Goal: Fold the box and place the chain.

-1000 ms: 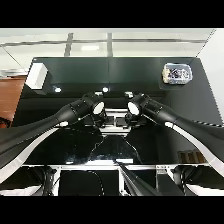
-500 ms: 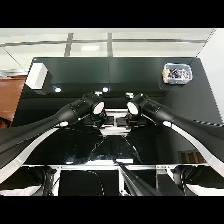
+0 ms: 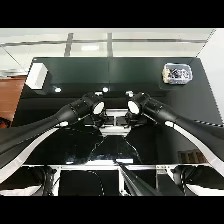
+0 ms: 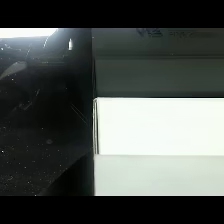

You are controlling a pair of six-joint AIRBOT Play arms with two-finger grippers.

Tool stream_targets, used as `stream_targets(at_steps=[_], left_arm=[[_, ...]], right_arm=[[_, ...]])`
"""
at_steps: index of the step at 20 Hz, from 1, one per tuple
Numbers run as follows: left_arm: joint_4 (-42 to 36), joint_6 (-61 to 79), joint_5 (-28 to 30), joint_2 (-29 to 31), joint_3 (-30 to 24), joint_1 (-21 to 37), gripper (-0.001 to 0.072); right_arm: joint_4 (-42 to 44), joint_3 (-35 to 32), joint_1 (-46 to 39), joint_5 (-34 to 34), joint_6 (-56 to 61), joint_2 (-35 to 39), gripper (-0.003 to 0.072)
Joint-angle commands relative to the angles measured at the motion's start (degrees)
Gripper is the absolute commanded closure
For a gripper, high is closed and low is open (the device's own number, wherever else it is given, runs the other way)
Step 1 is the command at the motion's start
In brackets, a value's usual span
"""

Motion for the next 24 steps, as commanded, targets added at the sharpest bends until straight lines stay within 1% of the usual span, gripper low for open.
stream_targets(at_steps=[1,5,7,8,9,11,12,13,14,15,16,17,18,19,21,24], left_arm=[[0.0,-0.1,0.0,0.0,0.0,0.0,0.0684],[0.0,-0.1,0.0,0.0,0.0,0.0,0.0684],[0.0,-0.1,0.0,0.0,0.0,0.0,0.0684],[0.0,-0.1,0.0,0.0,0.0,0.0,0.0684],[0.0,-0.1,0.0,0.0,0.0,0.0,0.0684],[0.0,-0.1,0.0,0.0,0.0,0.0,0.0684],[0.0,-0.1,0.0,0.0,0.0,0.0,0.0684],[0.0,-0.1,0.0,0.0,0.0,0.0,0.0684],[0.0,-0.1,-0.1,0.0,0.0,0.0,0.0684],[0.0,0.0,0.0,0.0,0.0,0.0,0.0684],[0.0,0.0,0.0,0.0,0.0,0.0,0.0684],[0.0,0.0,0.0,0.0,0.0,0.0,0.0684],[0.0,0.0,0.0,0.0,0.0,0.0,0.0684],[0.0,0.0,-0.1,0.0,0.0,0.0,0.0684],[0.0,0.0,0.0,0.0,0.0,0.0,0.0684],[0.2,0.0,0.0,0.0,0.0,0.0,0.0684]], right_arm=[[-0.3,2.2,0.0,3.6,-2.7,2.1,0.0476],[-4.1,6.5,-0.8,11.5,-5.8,6.4,0.0478],[-8.5,7.8,-2.1,14.0,-7.0,9.8,0.0479],[-13.1,7.8,-3.1,14.1,-7.1,12.0,0.0480],[-19.6,7.8,-4.3,14.1,-7.0,13.8,0.0480],[-35.6,7.8,-7.8,12.1,-6.9,15.4,0.0480],[-40.8,7.7,-10.7,9.1,-7.9,15.3,0.0481],[-42.1,7.3,-14.1,4.1,-8.9,15.1,0.0481],[-41.4,6.8,-18.2,-2.1,-9.1,14.7,0.0478],[-39.8,6.6,-22.1,-6.9,-9.1,13.7,0.0365],[-36.4,6.6,-26.4,-11.4,-9.2,11.9,-0.0012],[-32.1,6.8,-30.2,-14.7,-9.2,9.6,-0.0021],[-27.4,7.9,-34.0,-16.2,-9.2,6.5,-0.0021],[-23.5,10.5,-37.5,-16.0,-9.2,2.4,-0.0020],[-17.4,18.9,-42.3,-12.6,-9.2,-6.3,-0.0017],[-10.4,36.3,-46.2,-4.1,-9.9,-20.5,-0.0017]])
